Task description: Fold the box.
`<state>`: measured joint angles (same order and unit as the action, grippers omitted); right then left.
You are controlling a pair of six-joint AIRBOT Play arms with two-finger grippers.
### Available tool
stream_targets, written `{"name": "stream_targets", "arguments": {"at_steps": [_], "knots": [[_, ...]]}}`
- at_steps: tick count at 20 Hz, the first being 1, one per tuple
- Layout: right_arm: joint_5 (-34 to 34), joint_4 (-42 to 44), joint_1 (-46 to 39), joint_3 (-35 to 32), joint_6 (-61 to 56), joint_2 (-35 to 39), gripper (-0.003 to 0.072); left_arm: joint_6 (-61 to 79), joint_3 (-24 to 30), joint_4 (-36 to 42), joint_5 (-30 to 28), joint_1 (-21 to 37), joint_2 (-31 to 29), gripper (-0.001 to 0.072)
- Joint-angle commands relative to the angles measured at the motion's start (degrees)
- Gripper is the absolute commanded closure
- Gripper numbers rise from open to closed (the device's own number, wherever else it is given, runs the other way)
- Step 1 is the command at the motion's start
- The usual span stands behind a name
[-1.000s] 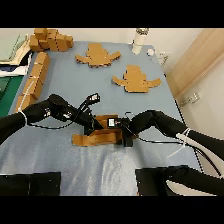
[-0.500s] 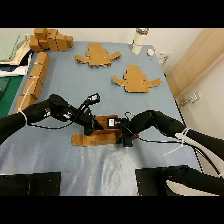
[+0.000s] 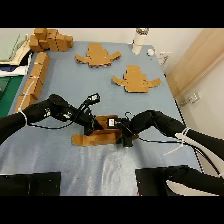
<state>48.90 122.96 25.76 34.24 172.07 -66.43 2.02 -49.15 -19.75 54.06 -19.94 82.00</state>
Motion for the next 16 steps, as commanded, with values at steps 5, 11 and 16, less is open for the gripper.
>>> {"name": "stream_targets", "arguments": {"at_steps": [5, 11, 16], "knots": [[0.11, -0.04, 0.07, -0.02, -0.04, -0.04, 0.0179, 0.0, 0.0, 0.0, -0.02, 0.02, 0.04, 0.0696], [0.11, -0.07, 0.07, -0.02, -0.04, -0.04, 0.0179, -0.24, 0.0, 0.37, -0.5, 0.02, 0.04, 0.0696], [0.11, -0.07, 0.07, -0.02, -0.04, -0.04, 0.018, -5.84, -0.2, 0.37, -0.57, 1.49, -0.28, 0.0217]]}}
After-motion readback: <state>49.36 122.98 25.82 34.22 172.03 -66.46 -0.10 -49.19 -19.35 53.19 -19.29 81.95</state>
